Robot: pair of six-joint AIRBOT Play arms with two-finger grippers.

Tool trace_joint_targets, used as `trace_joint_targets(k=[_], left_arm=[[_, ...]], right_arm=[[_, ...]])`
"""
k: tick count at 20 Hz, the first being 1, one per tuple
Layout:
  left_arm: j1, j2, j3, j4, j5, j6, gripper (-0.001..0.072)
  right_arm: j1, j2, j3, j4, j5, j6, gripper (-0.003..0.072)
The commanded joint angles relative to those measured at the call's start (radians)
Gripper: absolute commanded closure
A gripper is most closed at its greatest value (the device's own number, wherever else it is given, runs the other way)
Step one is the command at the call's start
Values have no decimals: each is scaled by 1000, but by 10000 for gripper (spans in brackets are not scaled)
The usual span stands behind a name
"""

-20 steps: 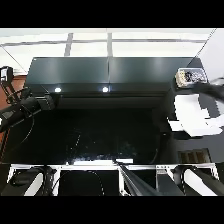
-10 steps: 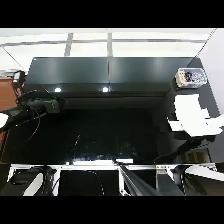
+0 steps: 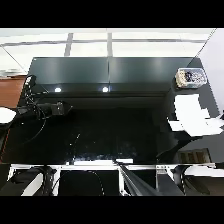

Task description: Fold the box and place the chain.

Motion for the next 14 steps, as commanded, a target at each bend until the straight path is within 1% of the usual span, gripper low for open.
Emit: trace_joint_targets(k=[1, 3, 4, 5, 7, 9, 12, 14], left_arm=[[-3, -5, 0, -3, 0, 1, 6], [-3, -5, 0, -1, 0, 3, 6], [-3, -5, 0, -2, 0, 3, 7], [-3, -5, 0, -2, -1, 3, 6], [-3, -5, 0, -2, 0, 3, 6], [-3, -5, 0, -4, -1, 2, 6], [-3, -11, 0, -4, -2, 3, 6], [-16, -22, -1, -4, -6, 2, 6]], right_arm=[[20, 13, 9, -14, 45, 11, 633], [19, 44, 9, 78, 115, 11, 634], [19, 63, 8, 147, 153, 11, 635], [23, 89, -1, 220, 173, 11, 676], [58, 182, -55, 317, 169, 12, 676], [104, 298, -148, 400, 148, 29, 676], [193, 468, -336, 560, 135, 46, 676], [269, 558, -502, 731, 119, 44, 676]])
